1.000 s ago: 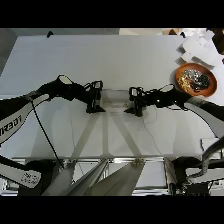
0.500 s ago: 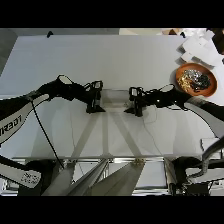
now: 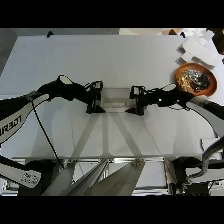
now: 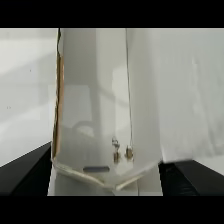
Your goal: Fold the box and place the chain.
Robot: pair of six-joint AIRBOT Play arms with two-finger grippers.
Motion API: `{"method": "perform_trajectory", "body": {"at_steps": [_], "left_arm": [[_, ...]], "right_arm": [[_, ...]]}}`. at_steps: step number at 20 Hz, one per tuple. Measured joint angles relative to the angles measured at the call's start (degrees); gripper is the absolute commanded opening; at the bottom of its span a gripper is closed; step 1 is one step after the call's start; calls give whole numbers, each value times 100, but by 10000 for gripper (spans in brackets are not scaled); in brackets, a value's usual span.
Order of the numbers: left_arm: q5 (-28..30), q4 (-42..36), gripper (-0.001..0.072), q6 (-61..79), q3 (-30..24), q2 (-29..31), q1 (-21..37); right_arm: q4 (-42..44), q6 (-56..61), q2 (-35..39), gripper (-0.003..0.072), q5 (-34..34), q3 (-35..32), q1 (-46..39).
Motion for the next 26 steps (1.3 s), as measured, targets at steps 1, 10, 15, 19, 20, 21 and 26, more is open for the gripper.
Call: {"method": "perform_trajectory", "body": {"at_steps": [1, 10, 15, 19, 20, 21, 26], "left_arm": [[4, -2, 211, 0, 0, 0, 0], [2, 11, 211, 31, -4, -2, -2], [4, 7, 211, 26, -4, -2, -2], [7, 4, 211, 24, -4, -2, -2], [7, 4, 211, 24, -4, -2, -2], [7, 4, 211, 24, -4, -2, -2], [11, 4, 211, 24, -4, -2, -2]], "right_arm": [[-129, 2, 63, 699, 2, 0, -74], [-1137, 372, 876, 492, 463, 7, -603], [-1351, 680, 1482, 12, 1128, 4, -662], [-1276, 1119, 1934, 8, 1451, 4, -664], [-1182, 1283, 1991, 8, 1469, 4, -649], [-1088, 1438, 2035, 7, 1458, 4, -599], [-505, 1991, 1998, 6, 1202, 4, -203]]}}
